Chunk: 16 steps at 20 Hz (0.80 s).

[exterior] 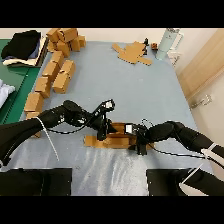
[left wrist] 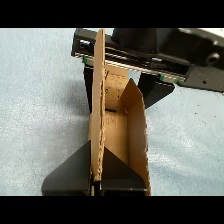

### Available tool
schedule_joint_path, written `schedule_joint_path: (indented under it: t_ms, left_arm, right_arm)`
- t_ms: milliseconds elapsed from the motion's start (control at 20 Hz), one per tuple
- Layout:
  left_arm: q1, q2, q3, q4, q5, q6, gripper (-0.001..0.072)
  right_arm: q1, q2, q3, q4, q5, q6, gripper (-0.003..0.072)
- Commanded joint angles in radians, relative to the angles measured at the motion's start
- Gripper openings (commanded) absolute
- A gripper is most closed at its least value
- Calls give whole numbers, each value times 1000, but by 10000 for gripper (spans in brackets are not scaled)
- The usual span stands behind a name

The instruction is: Fold the box.

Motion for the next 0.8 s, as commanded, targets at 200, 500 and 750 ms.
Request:
schedule_joint_path:
  t_ms: [200,500,750]
  left_arm:
    - [0,0,0,1,1,0,13]
    - [0,0,1,-4,0,0,13]
    - [0,0,1,-22,9,0,13]
  right_arm:
    - [1,1,1,2,12,0,445]
    - [1,1,1,2,12,0,445]
    - [1,1,1,5,12,0,445]
